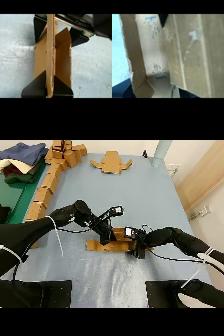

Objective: Fold the box.

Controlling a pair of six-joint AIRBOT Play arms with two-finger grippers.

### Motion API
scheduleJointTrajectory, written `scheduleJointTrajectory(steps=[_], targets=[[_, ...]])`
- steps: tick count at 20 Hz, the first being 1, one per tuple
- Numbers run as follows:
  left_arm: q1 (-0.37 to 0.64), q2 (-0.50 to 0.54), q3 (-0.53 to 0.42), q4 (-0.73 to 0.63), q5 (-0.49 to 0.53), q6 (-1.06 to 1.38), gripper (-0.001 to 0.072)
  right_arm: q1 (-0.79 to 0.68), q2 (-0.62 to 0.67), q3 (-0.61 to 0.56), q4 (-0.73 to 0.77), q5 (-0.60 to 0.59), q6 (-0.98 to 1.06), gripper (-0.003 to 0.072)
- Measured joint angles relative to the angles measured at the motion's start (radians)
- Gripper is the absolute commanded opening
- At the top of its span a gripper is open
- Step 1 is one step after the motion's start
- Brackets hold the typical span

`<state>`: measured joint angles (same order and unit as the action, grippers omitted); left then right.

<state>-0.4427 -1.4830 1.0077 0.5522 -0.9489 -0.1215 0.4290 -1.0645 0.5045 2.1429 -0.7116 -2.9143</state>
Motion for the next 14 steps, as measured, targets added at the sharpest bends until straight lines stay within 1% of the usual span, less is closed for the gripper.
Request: scheduleJointTrajectory(steps=[10, 14], targets=[[0.002, 0.001, 0.0, -0.013, 0.056, -0.056, 0.0012, 0.0, 0.0, 0.0, -0.001, -0.001, 0.0, 0.072], [0.005, 0.001, 0.0, -0.023, 0.061, -0.066, 0.0012, 0.0, 0.0, 0.0, -0.001, -0.002, 0.0, 0.072]])
